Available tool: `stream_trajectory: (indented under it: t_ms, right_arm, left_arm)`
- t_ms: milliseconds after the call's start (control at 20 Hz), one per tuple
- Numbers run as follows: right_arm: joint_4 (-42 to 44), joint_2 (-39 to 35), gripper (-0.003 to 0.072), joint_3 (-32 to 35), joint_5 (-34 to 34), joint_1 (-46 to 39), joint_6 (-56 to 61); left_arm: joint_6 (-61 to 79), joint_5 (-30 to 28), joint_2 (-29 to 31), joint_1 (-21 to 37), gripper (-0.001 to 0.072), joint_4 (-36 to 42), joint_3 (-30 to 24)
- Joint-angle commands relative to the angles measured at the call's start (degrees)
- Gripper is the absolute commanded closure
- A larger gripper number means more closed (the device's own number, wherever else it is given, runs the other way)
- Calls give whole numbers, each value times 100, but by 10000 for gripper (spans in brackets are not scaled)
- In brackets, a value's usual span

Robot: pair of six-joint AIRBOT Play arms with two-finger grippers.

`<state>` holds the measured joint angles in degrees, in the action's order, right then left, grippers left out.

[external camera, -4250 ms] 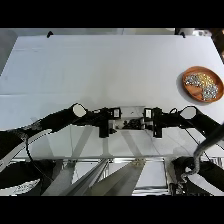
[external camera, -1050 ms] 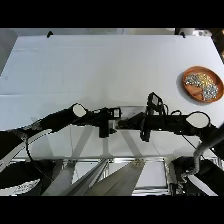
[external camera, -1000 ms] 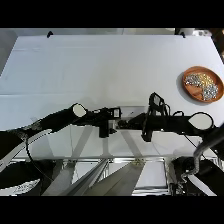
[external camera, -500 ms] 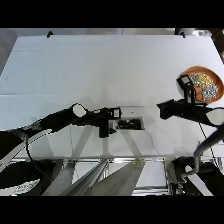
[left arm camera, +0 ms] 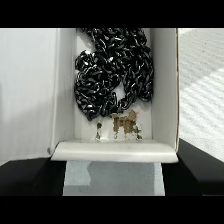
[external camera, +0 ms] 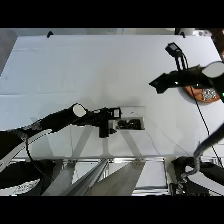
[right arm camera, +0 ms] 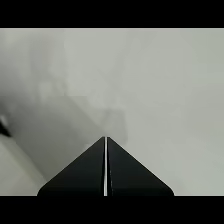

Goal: Fold the box and place the chain.

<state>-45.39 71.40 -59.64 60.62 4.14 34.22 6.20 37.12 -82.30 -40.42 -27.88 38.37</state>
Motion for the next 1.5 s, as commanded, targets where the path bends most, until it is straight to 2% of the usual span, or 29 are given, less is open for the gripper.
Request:
stream_trajectory:
  t_ms: [0, 250, 500, 700, 750, 850, 1100, 1300, 1350, 1450]
  right_arm:
    - [463, 754, 681, -702, 813, 568, -815]
    - [-264, 1320, 678, -697, 1547, 1342, -903]
    - [-522, 940, 675, -608, 1808, 1434, -890]
    - [-822, 861, 668, -286, 2052, 1766, -927]
    - [-918, 798, 602, -221, 2022, 1862, -927]
    - [-1134, 595, 358, -166, 1816, 1985, -901]
    - [-1152, -140, 363, -120, 1742, 2009, -1102]
    - [-1121, -389, 370, 476, 1198, 2009, -1180]
    - [-1123, -389, 409, 610, 1082, 2009, -1180]
    - [-1128, -389, 415, 789, 892, 2006, -1180]
  left_arm:
    - [0, 0, 0, -2, 576, -2, -2]
    - [0, 0, 0, -2, 576, -2, -2]
    - [0, -2, 0, -2, 576, -2, -2]
    - [0, -2, 0, -2, 576, -2, -2]
    - [0, -2, 0, -2, 576, -2, -2]
    - [0, 0, 0, -2, 576, -2, -2]
    - [0, 0, 0, -2, 576, -2, -2]
    - [0, 0, 0, -2, 576, -2, -2]
    - [0, 0, 0, -2, 576, -2, -2]
    - [0, 0, 0, -2, 576, -2, -2]
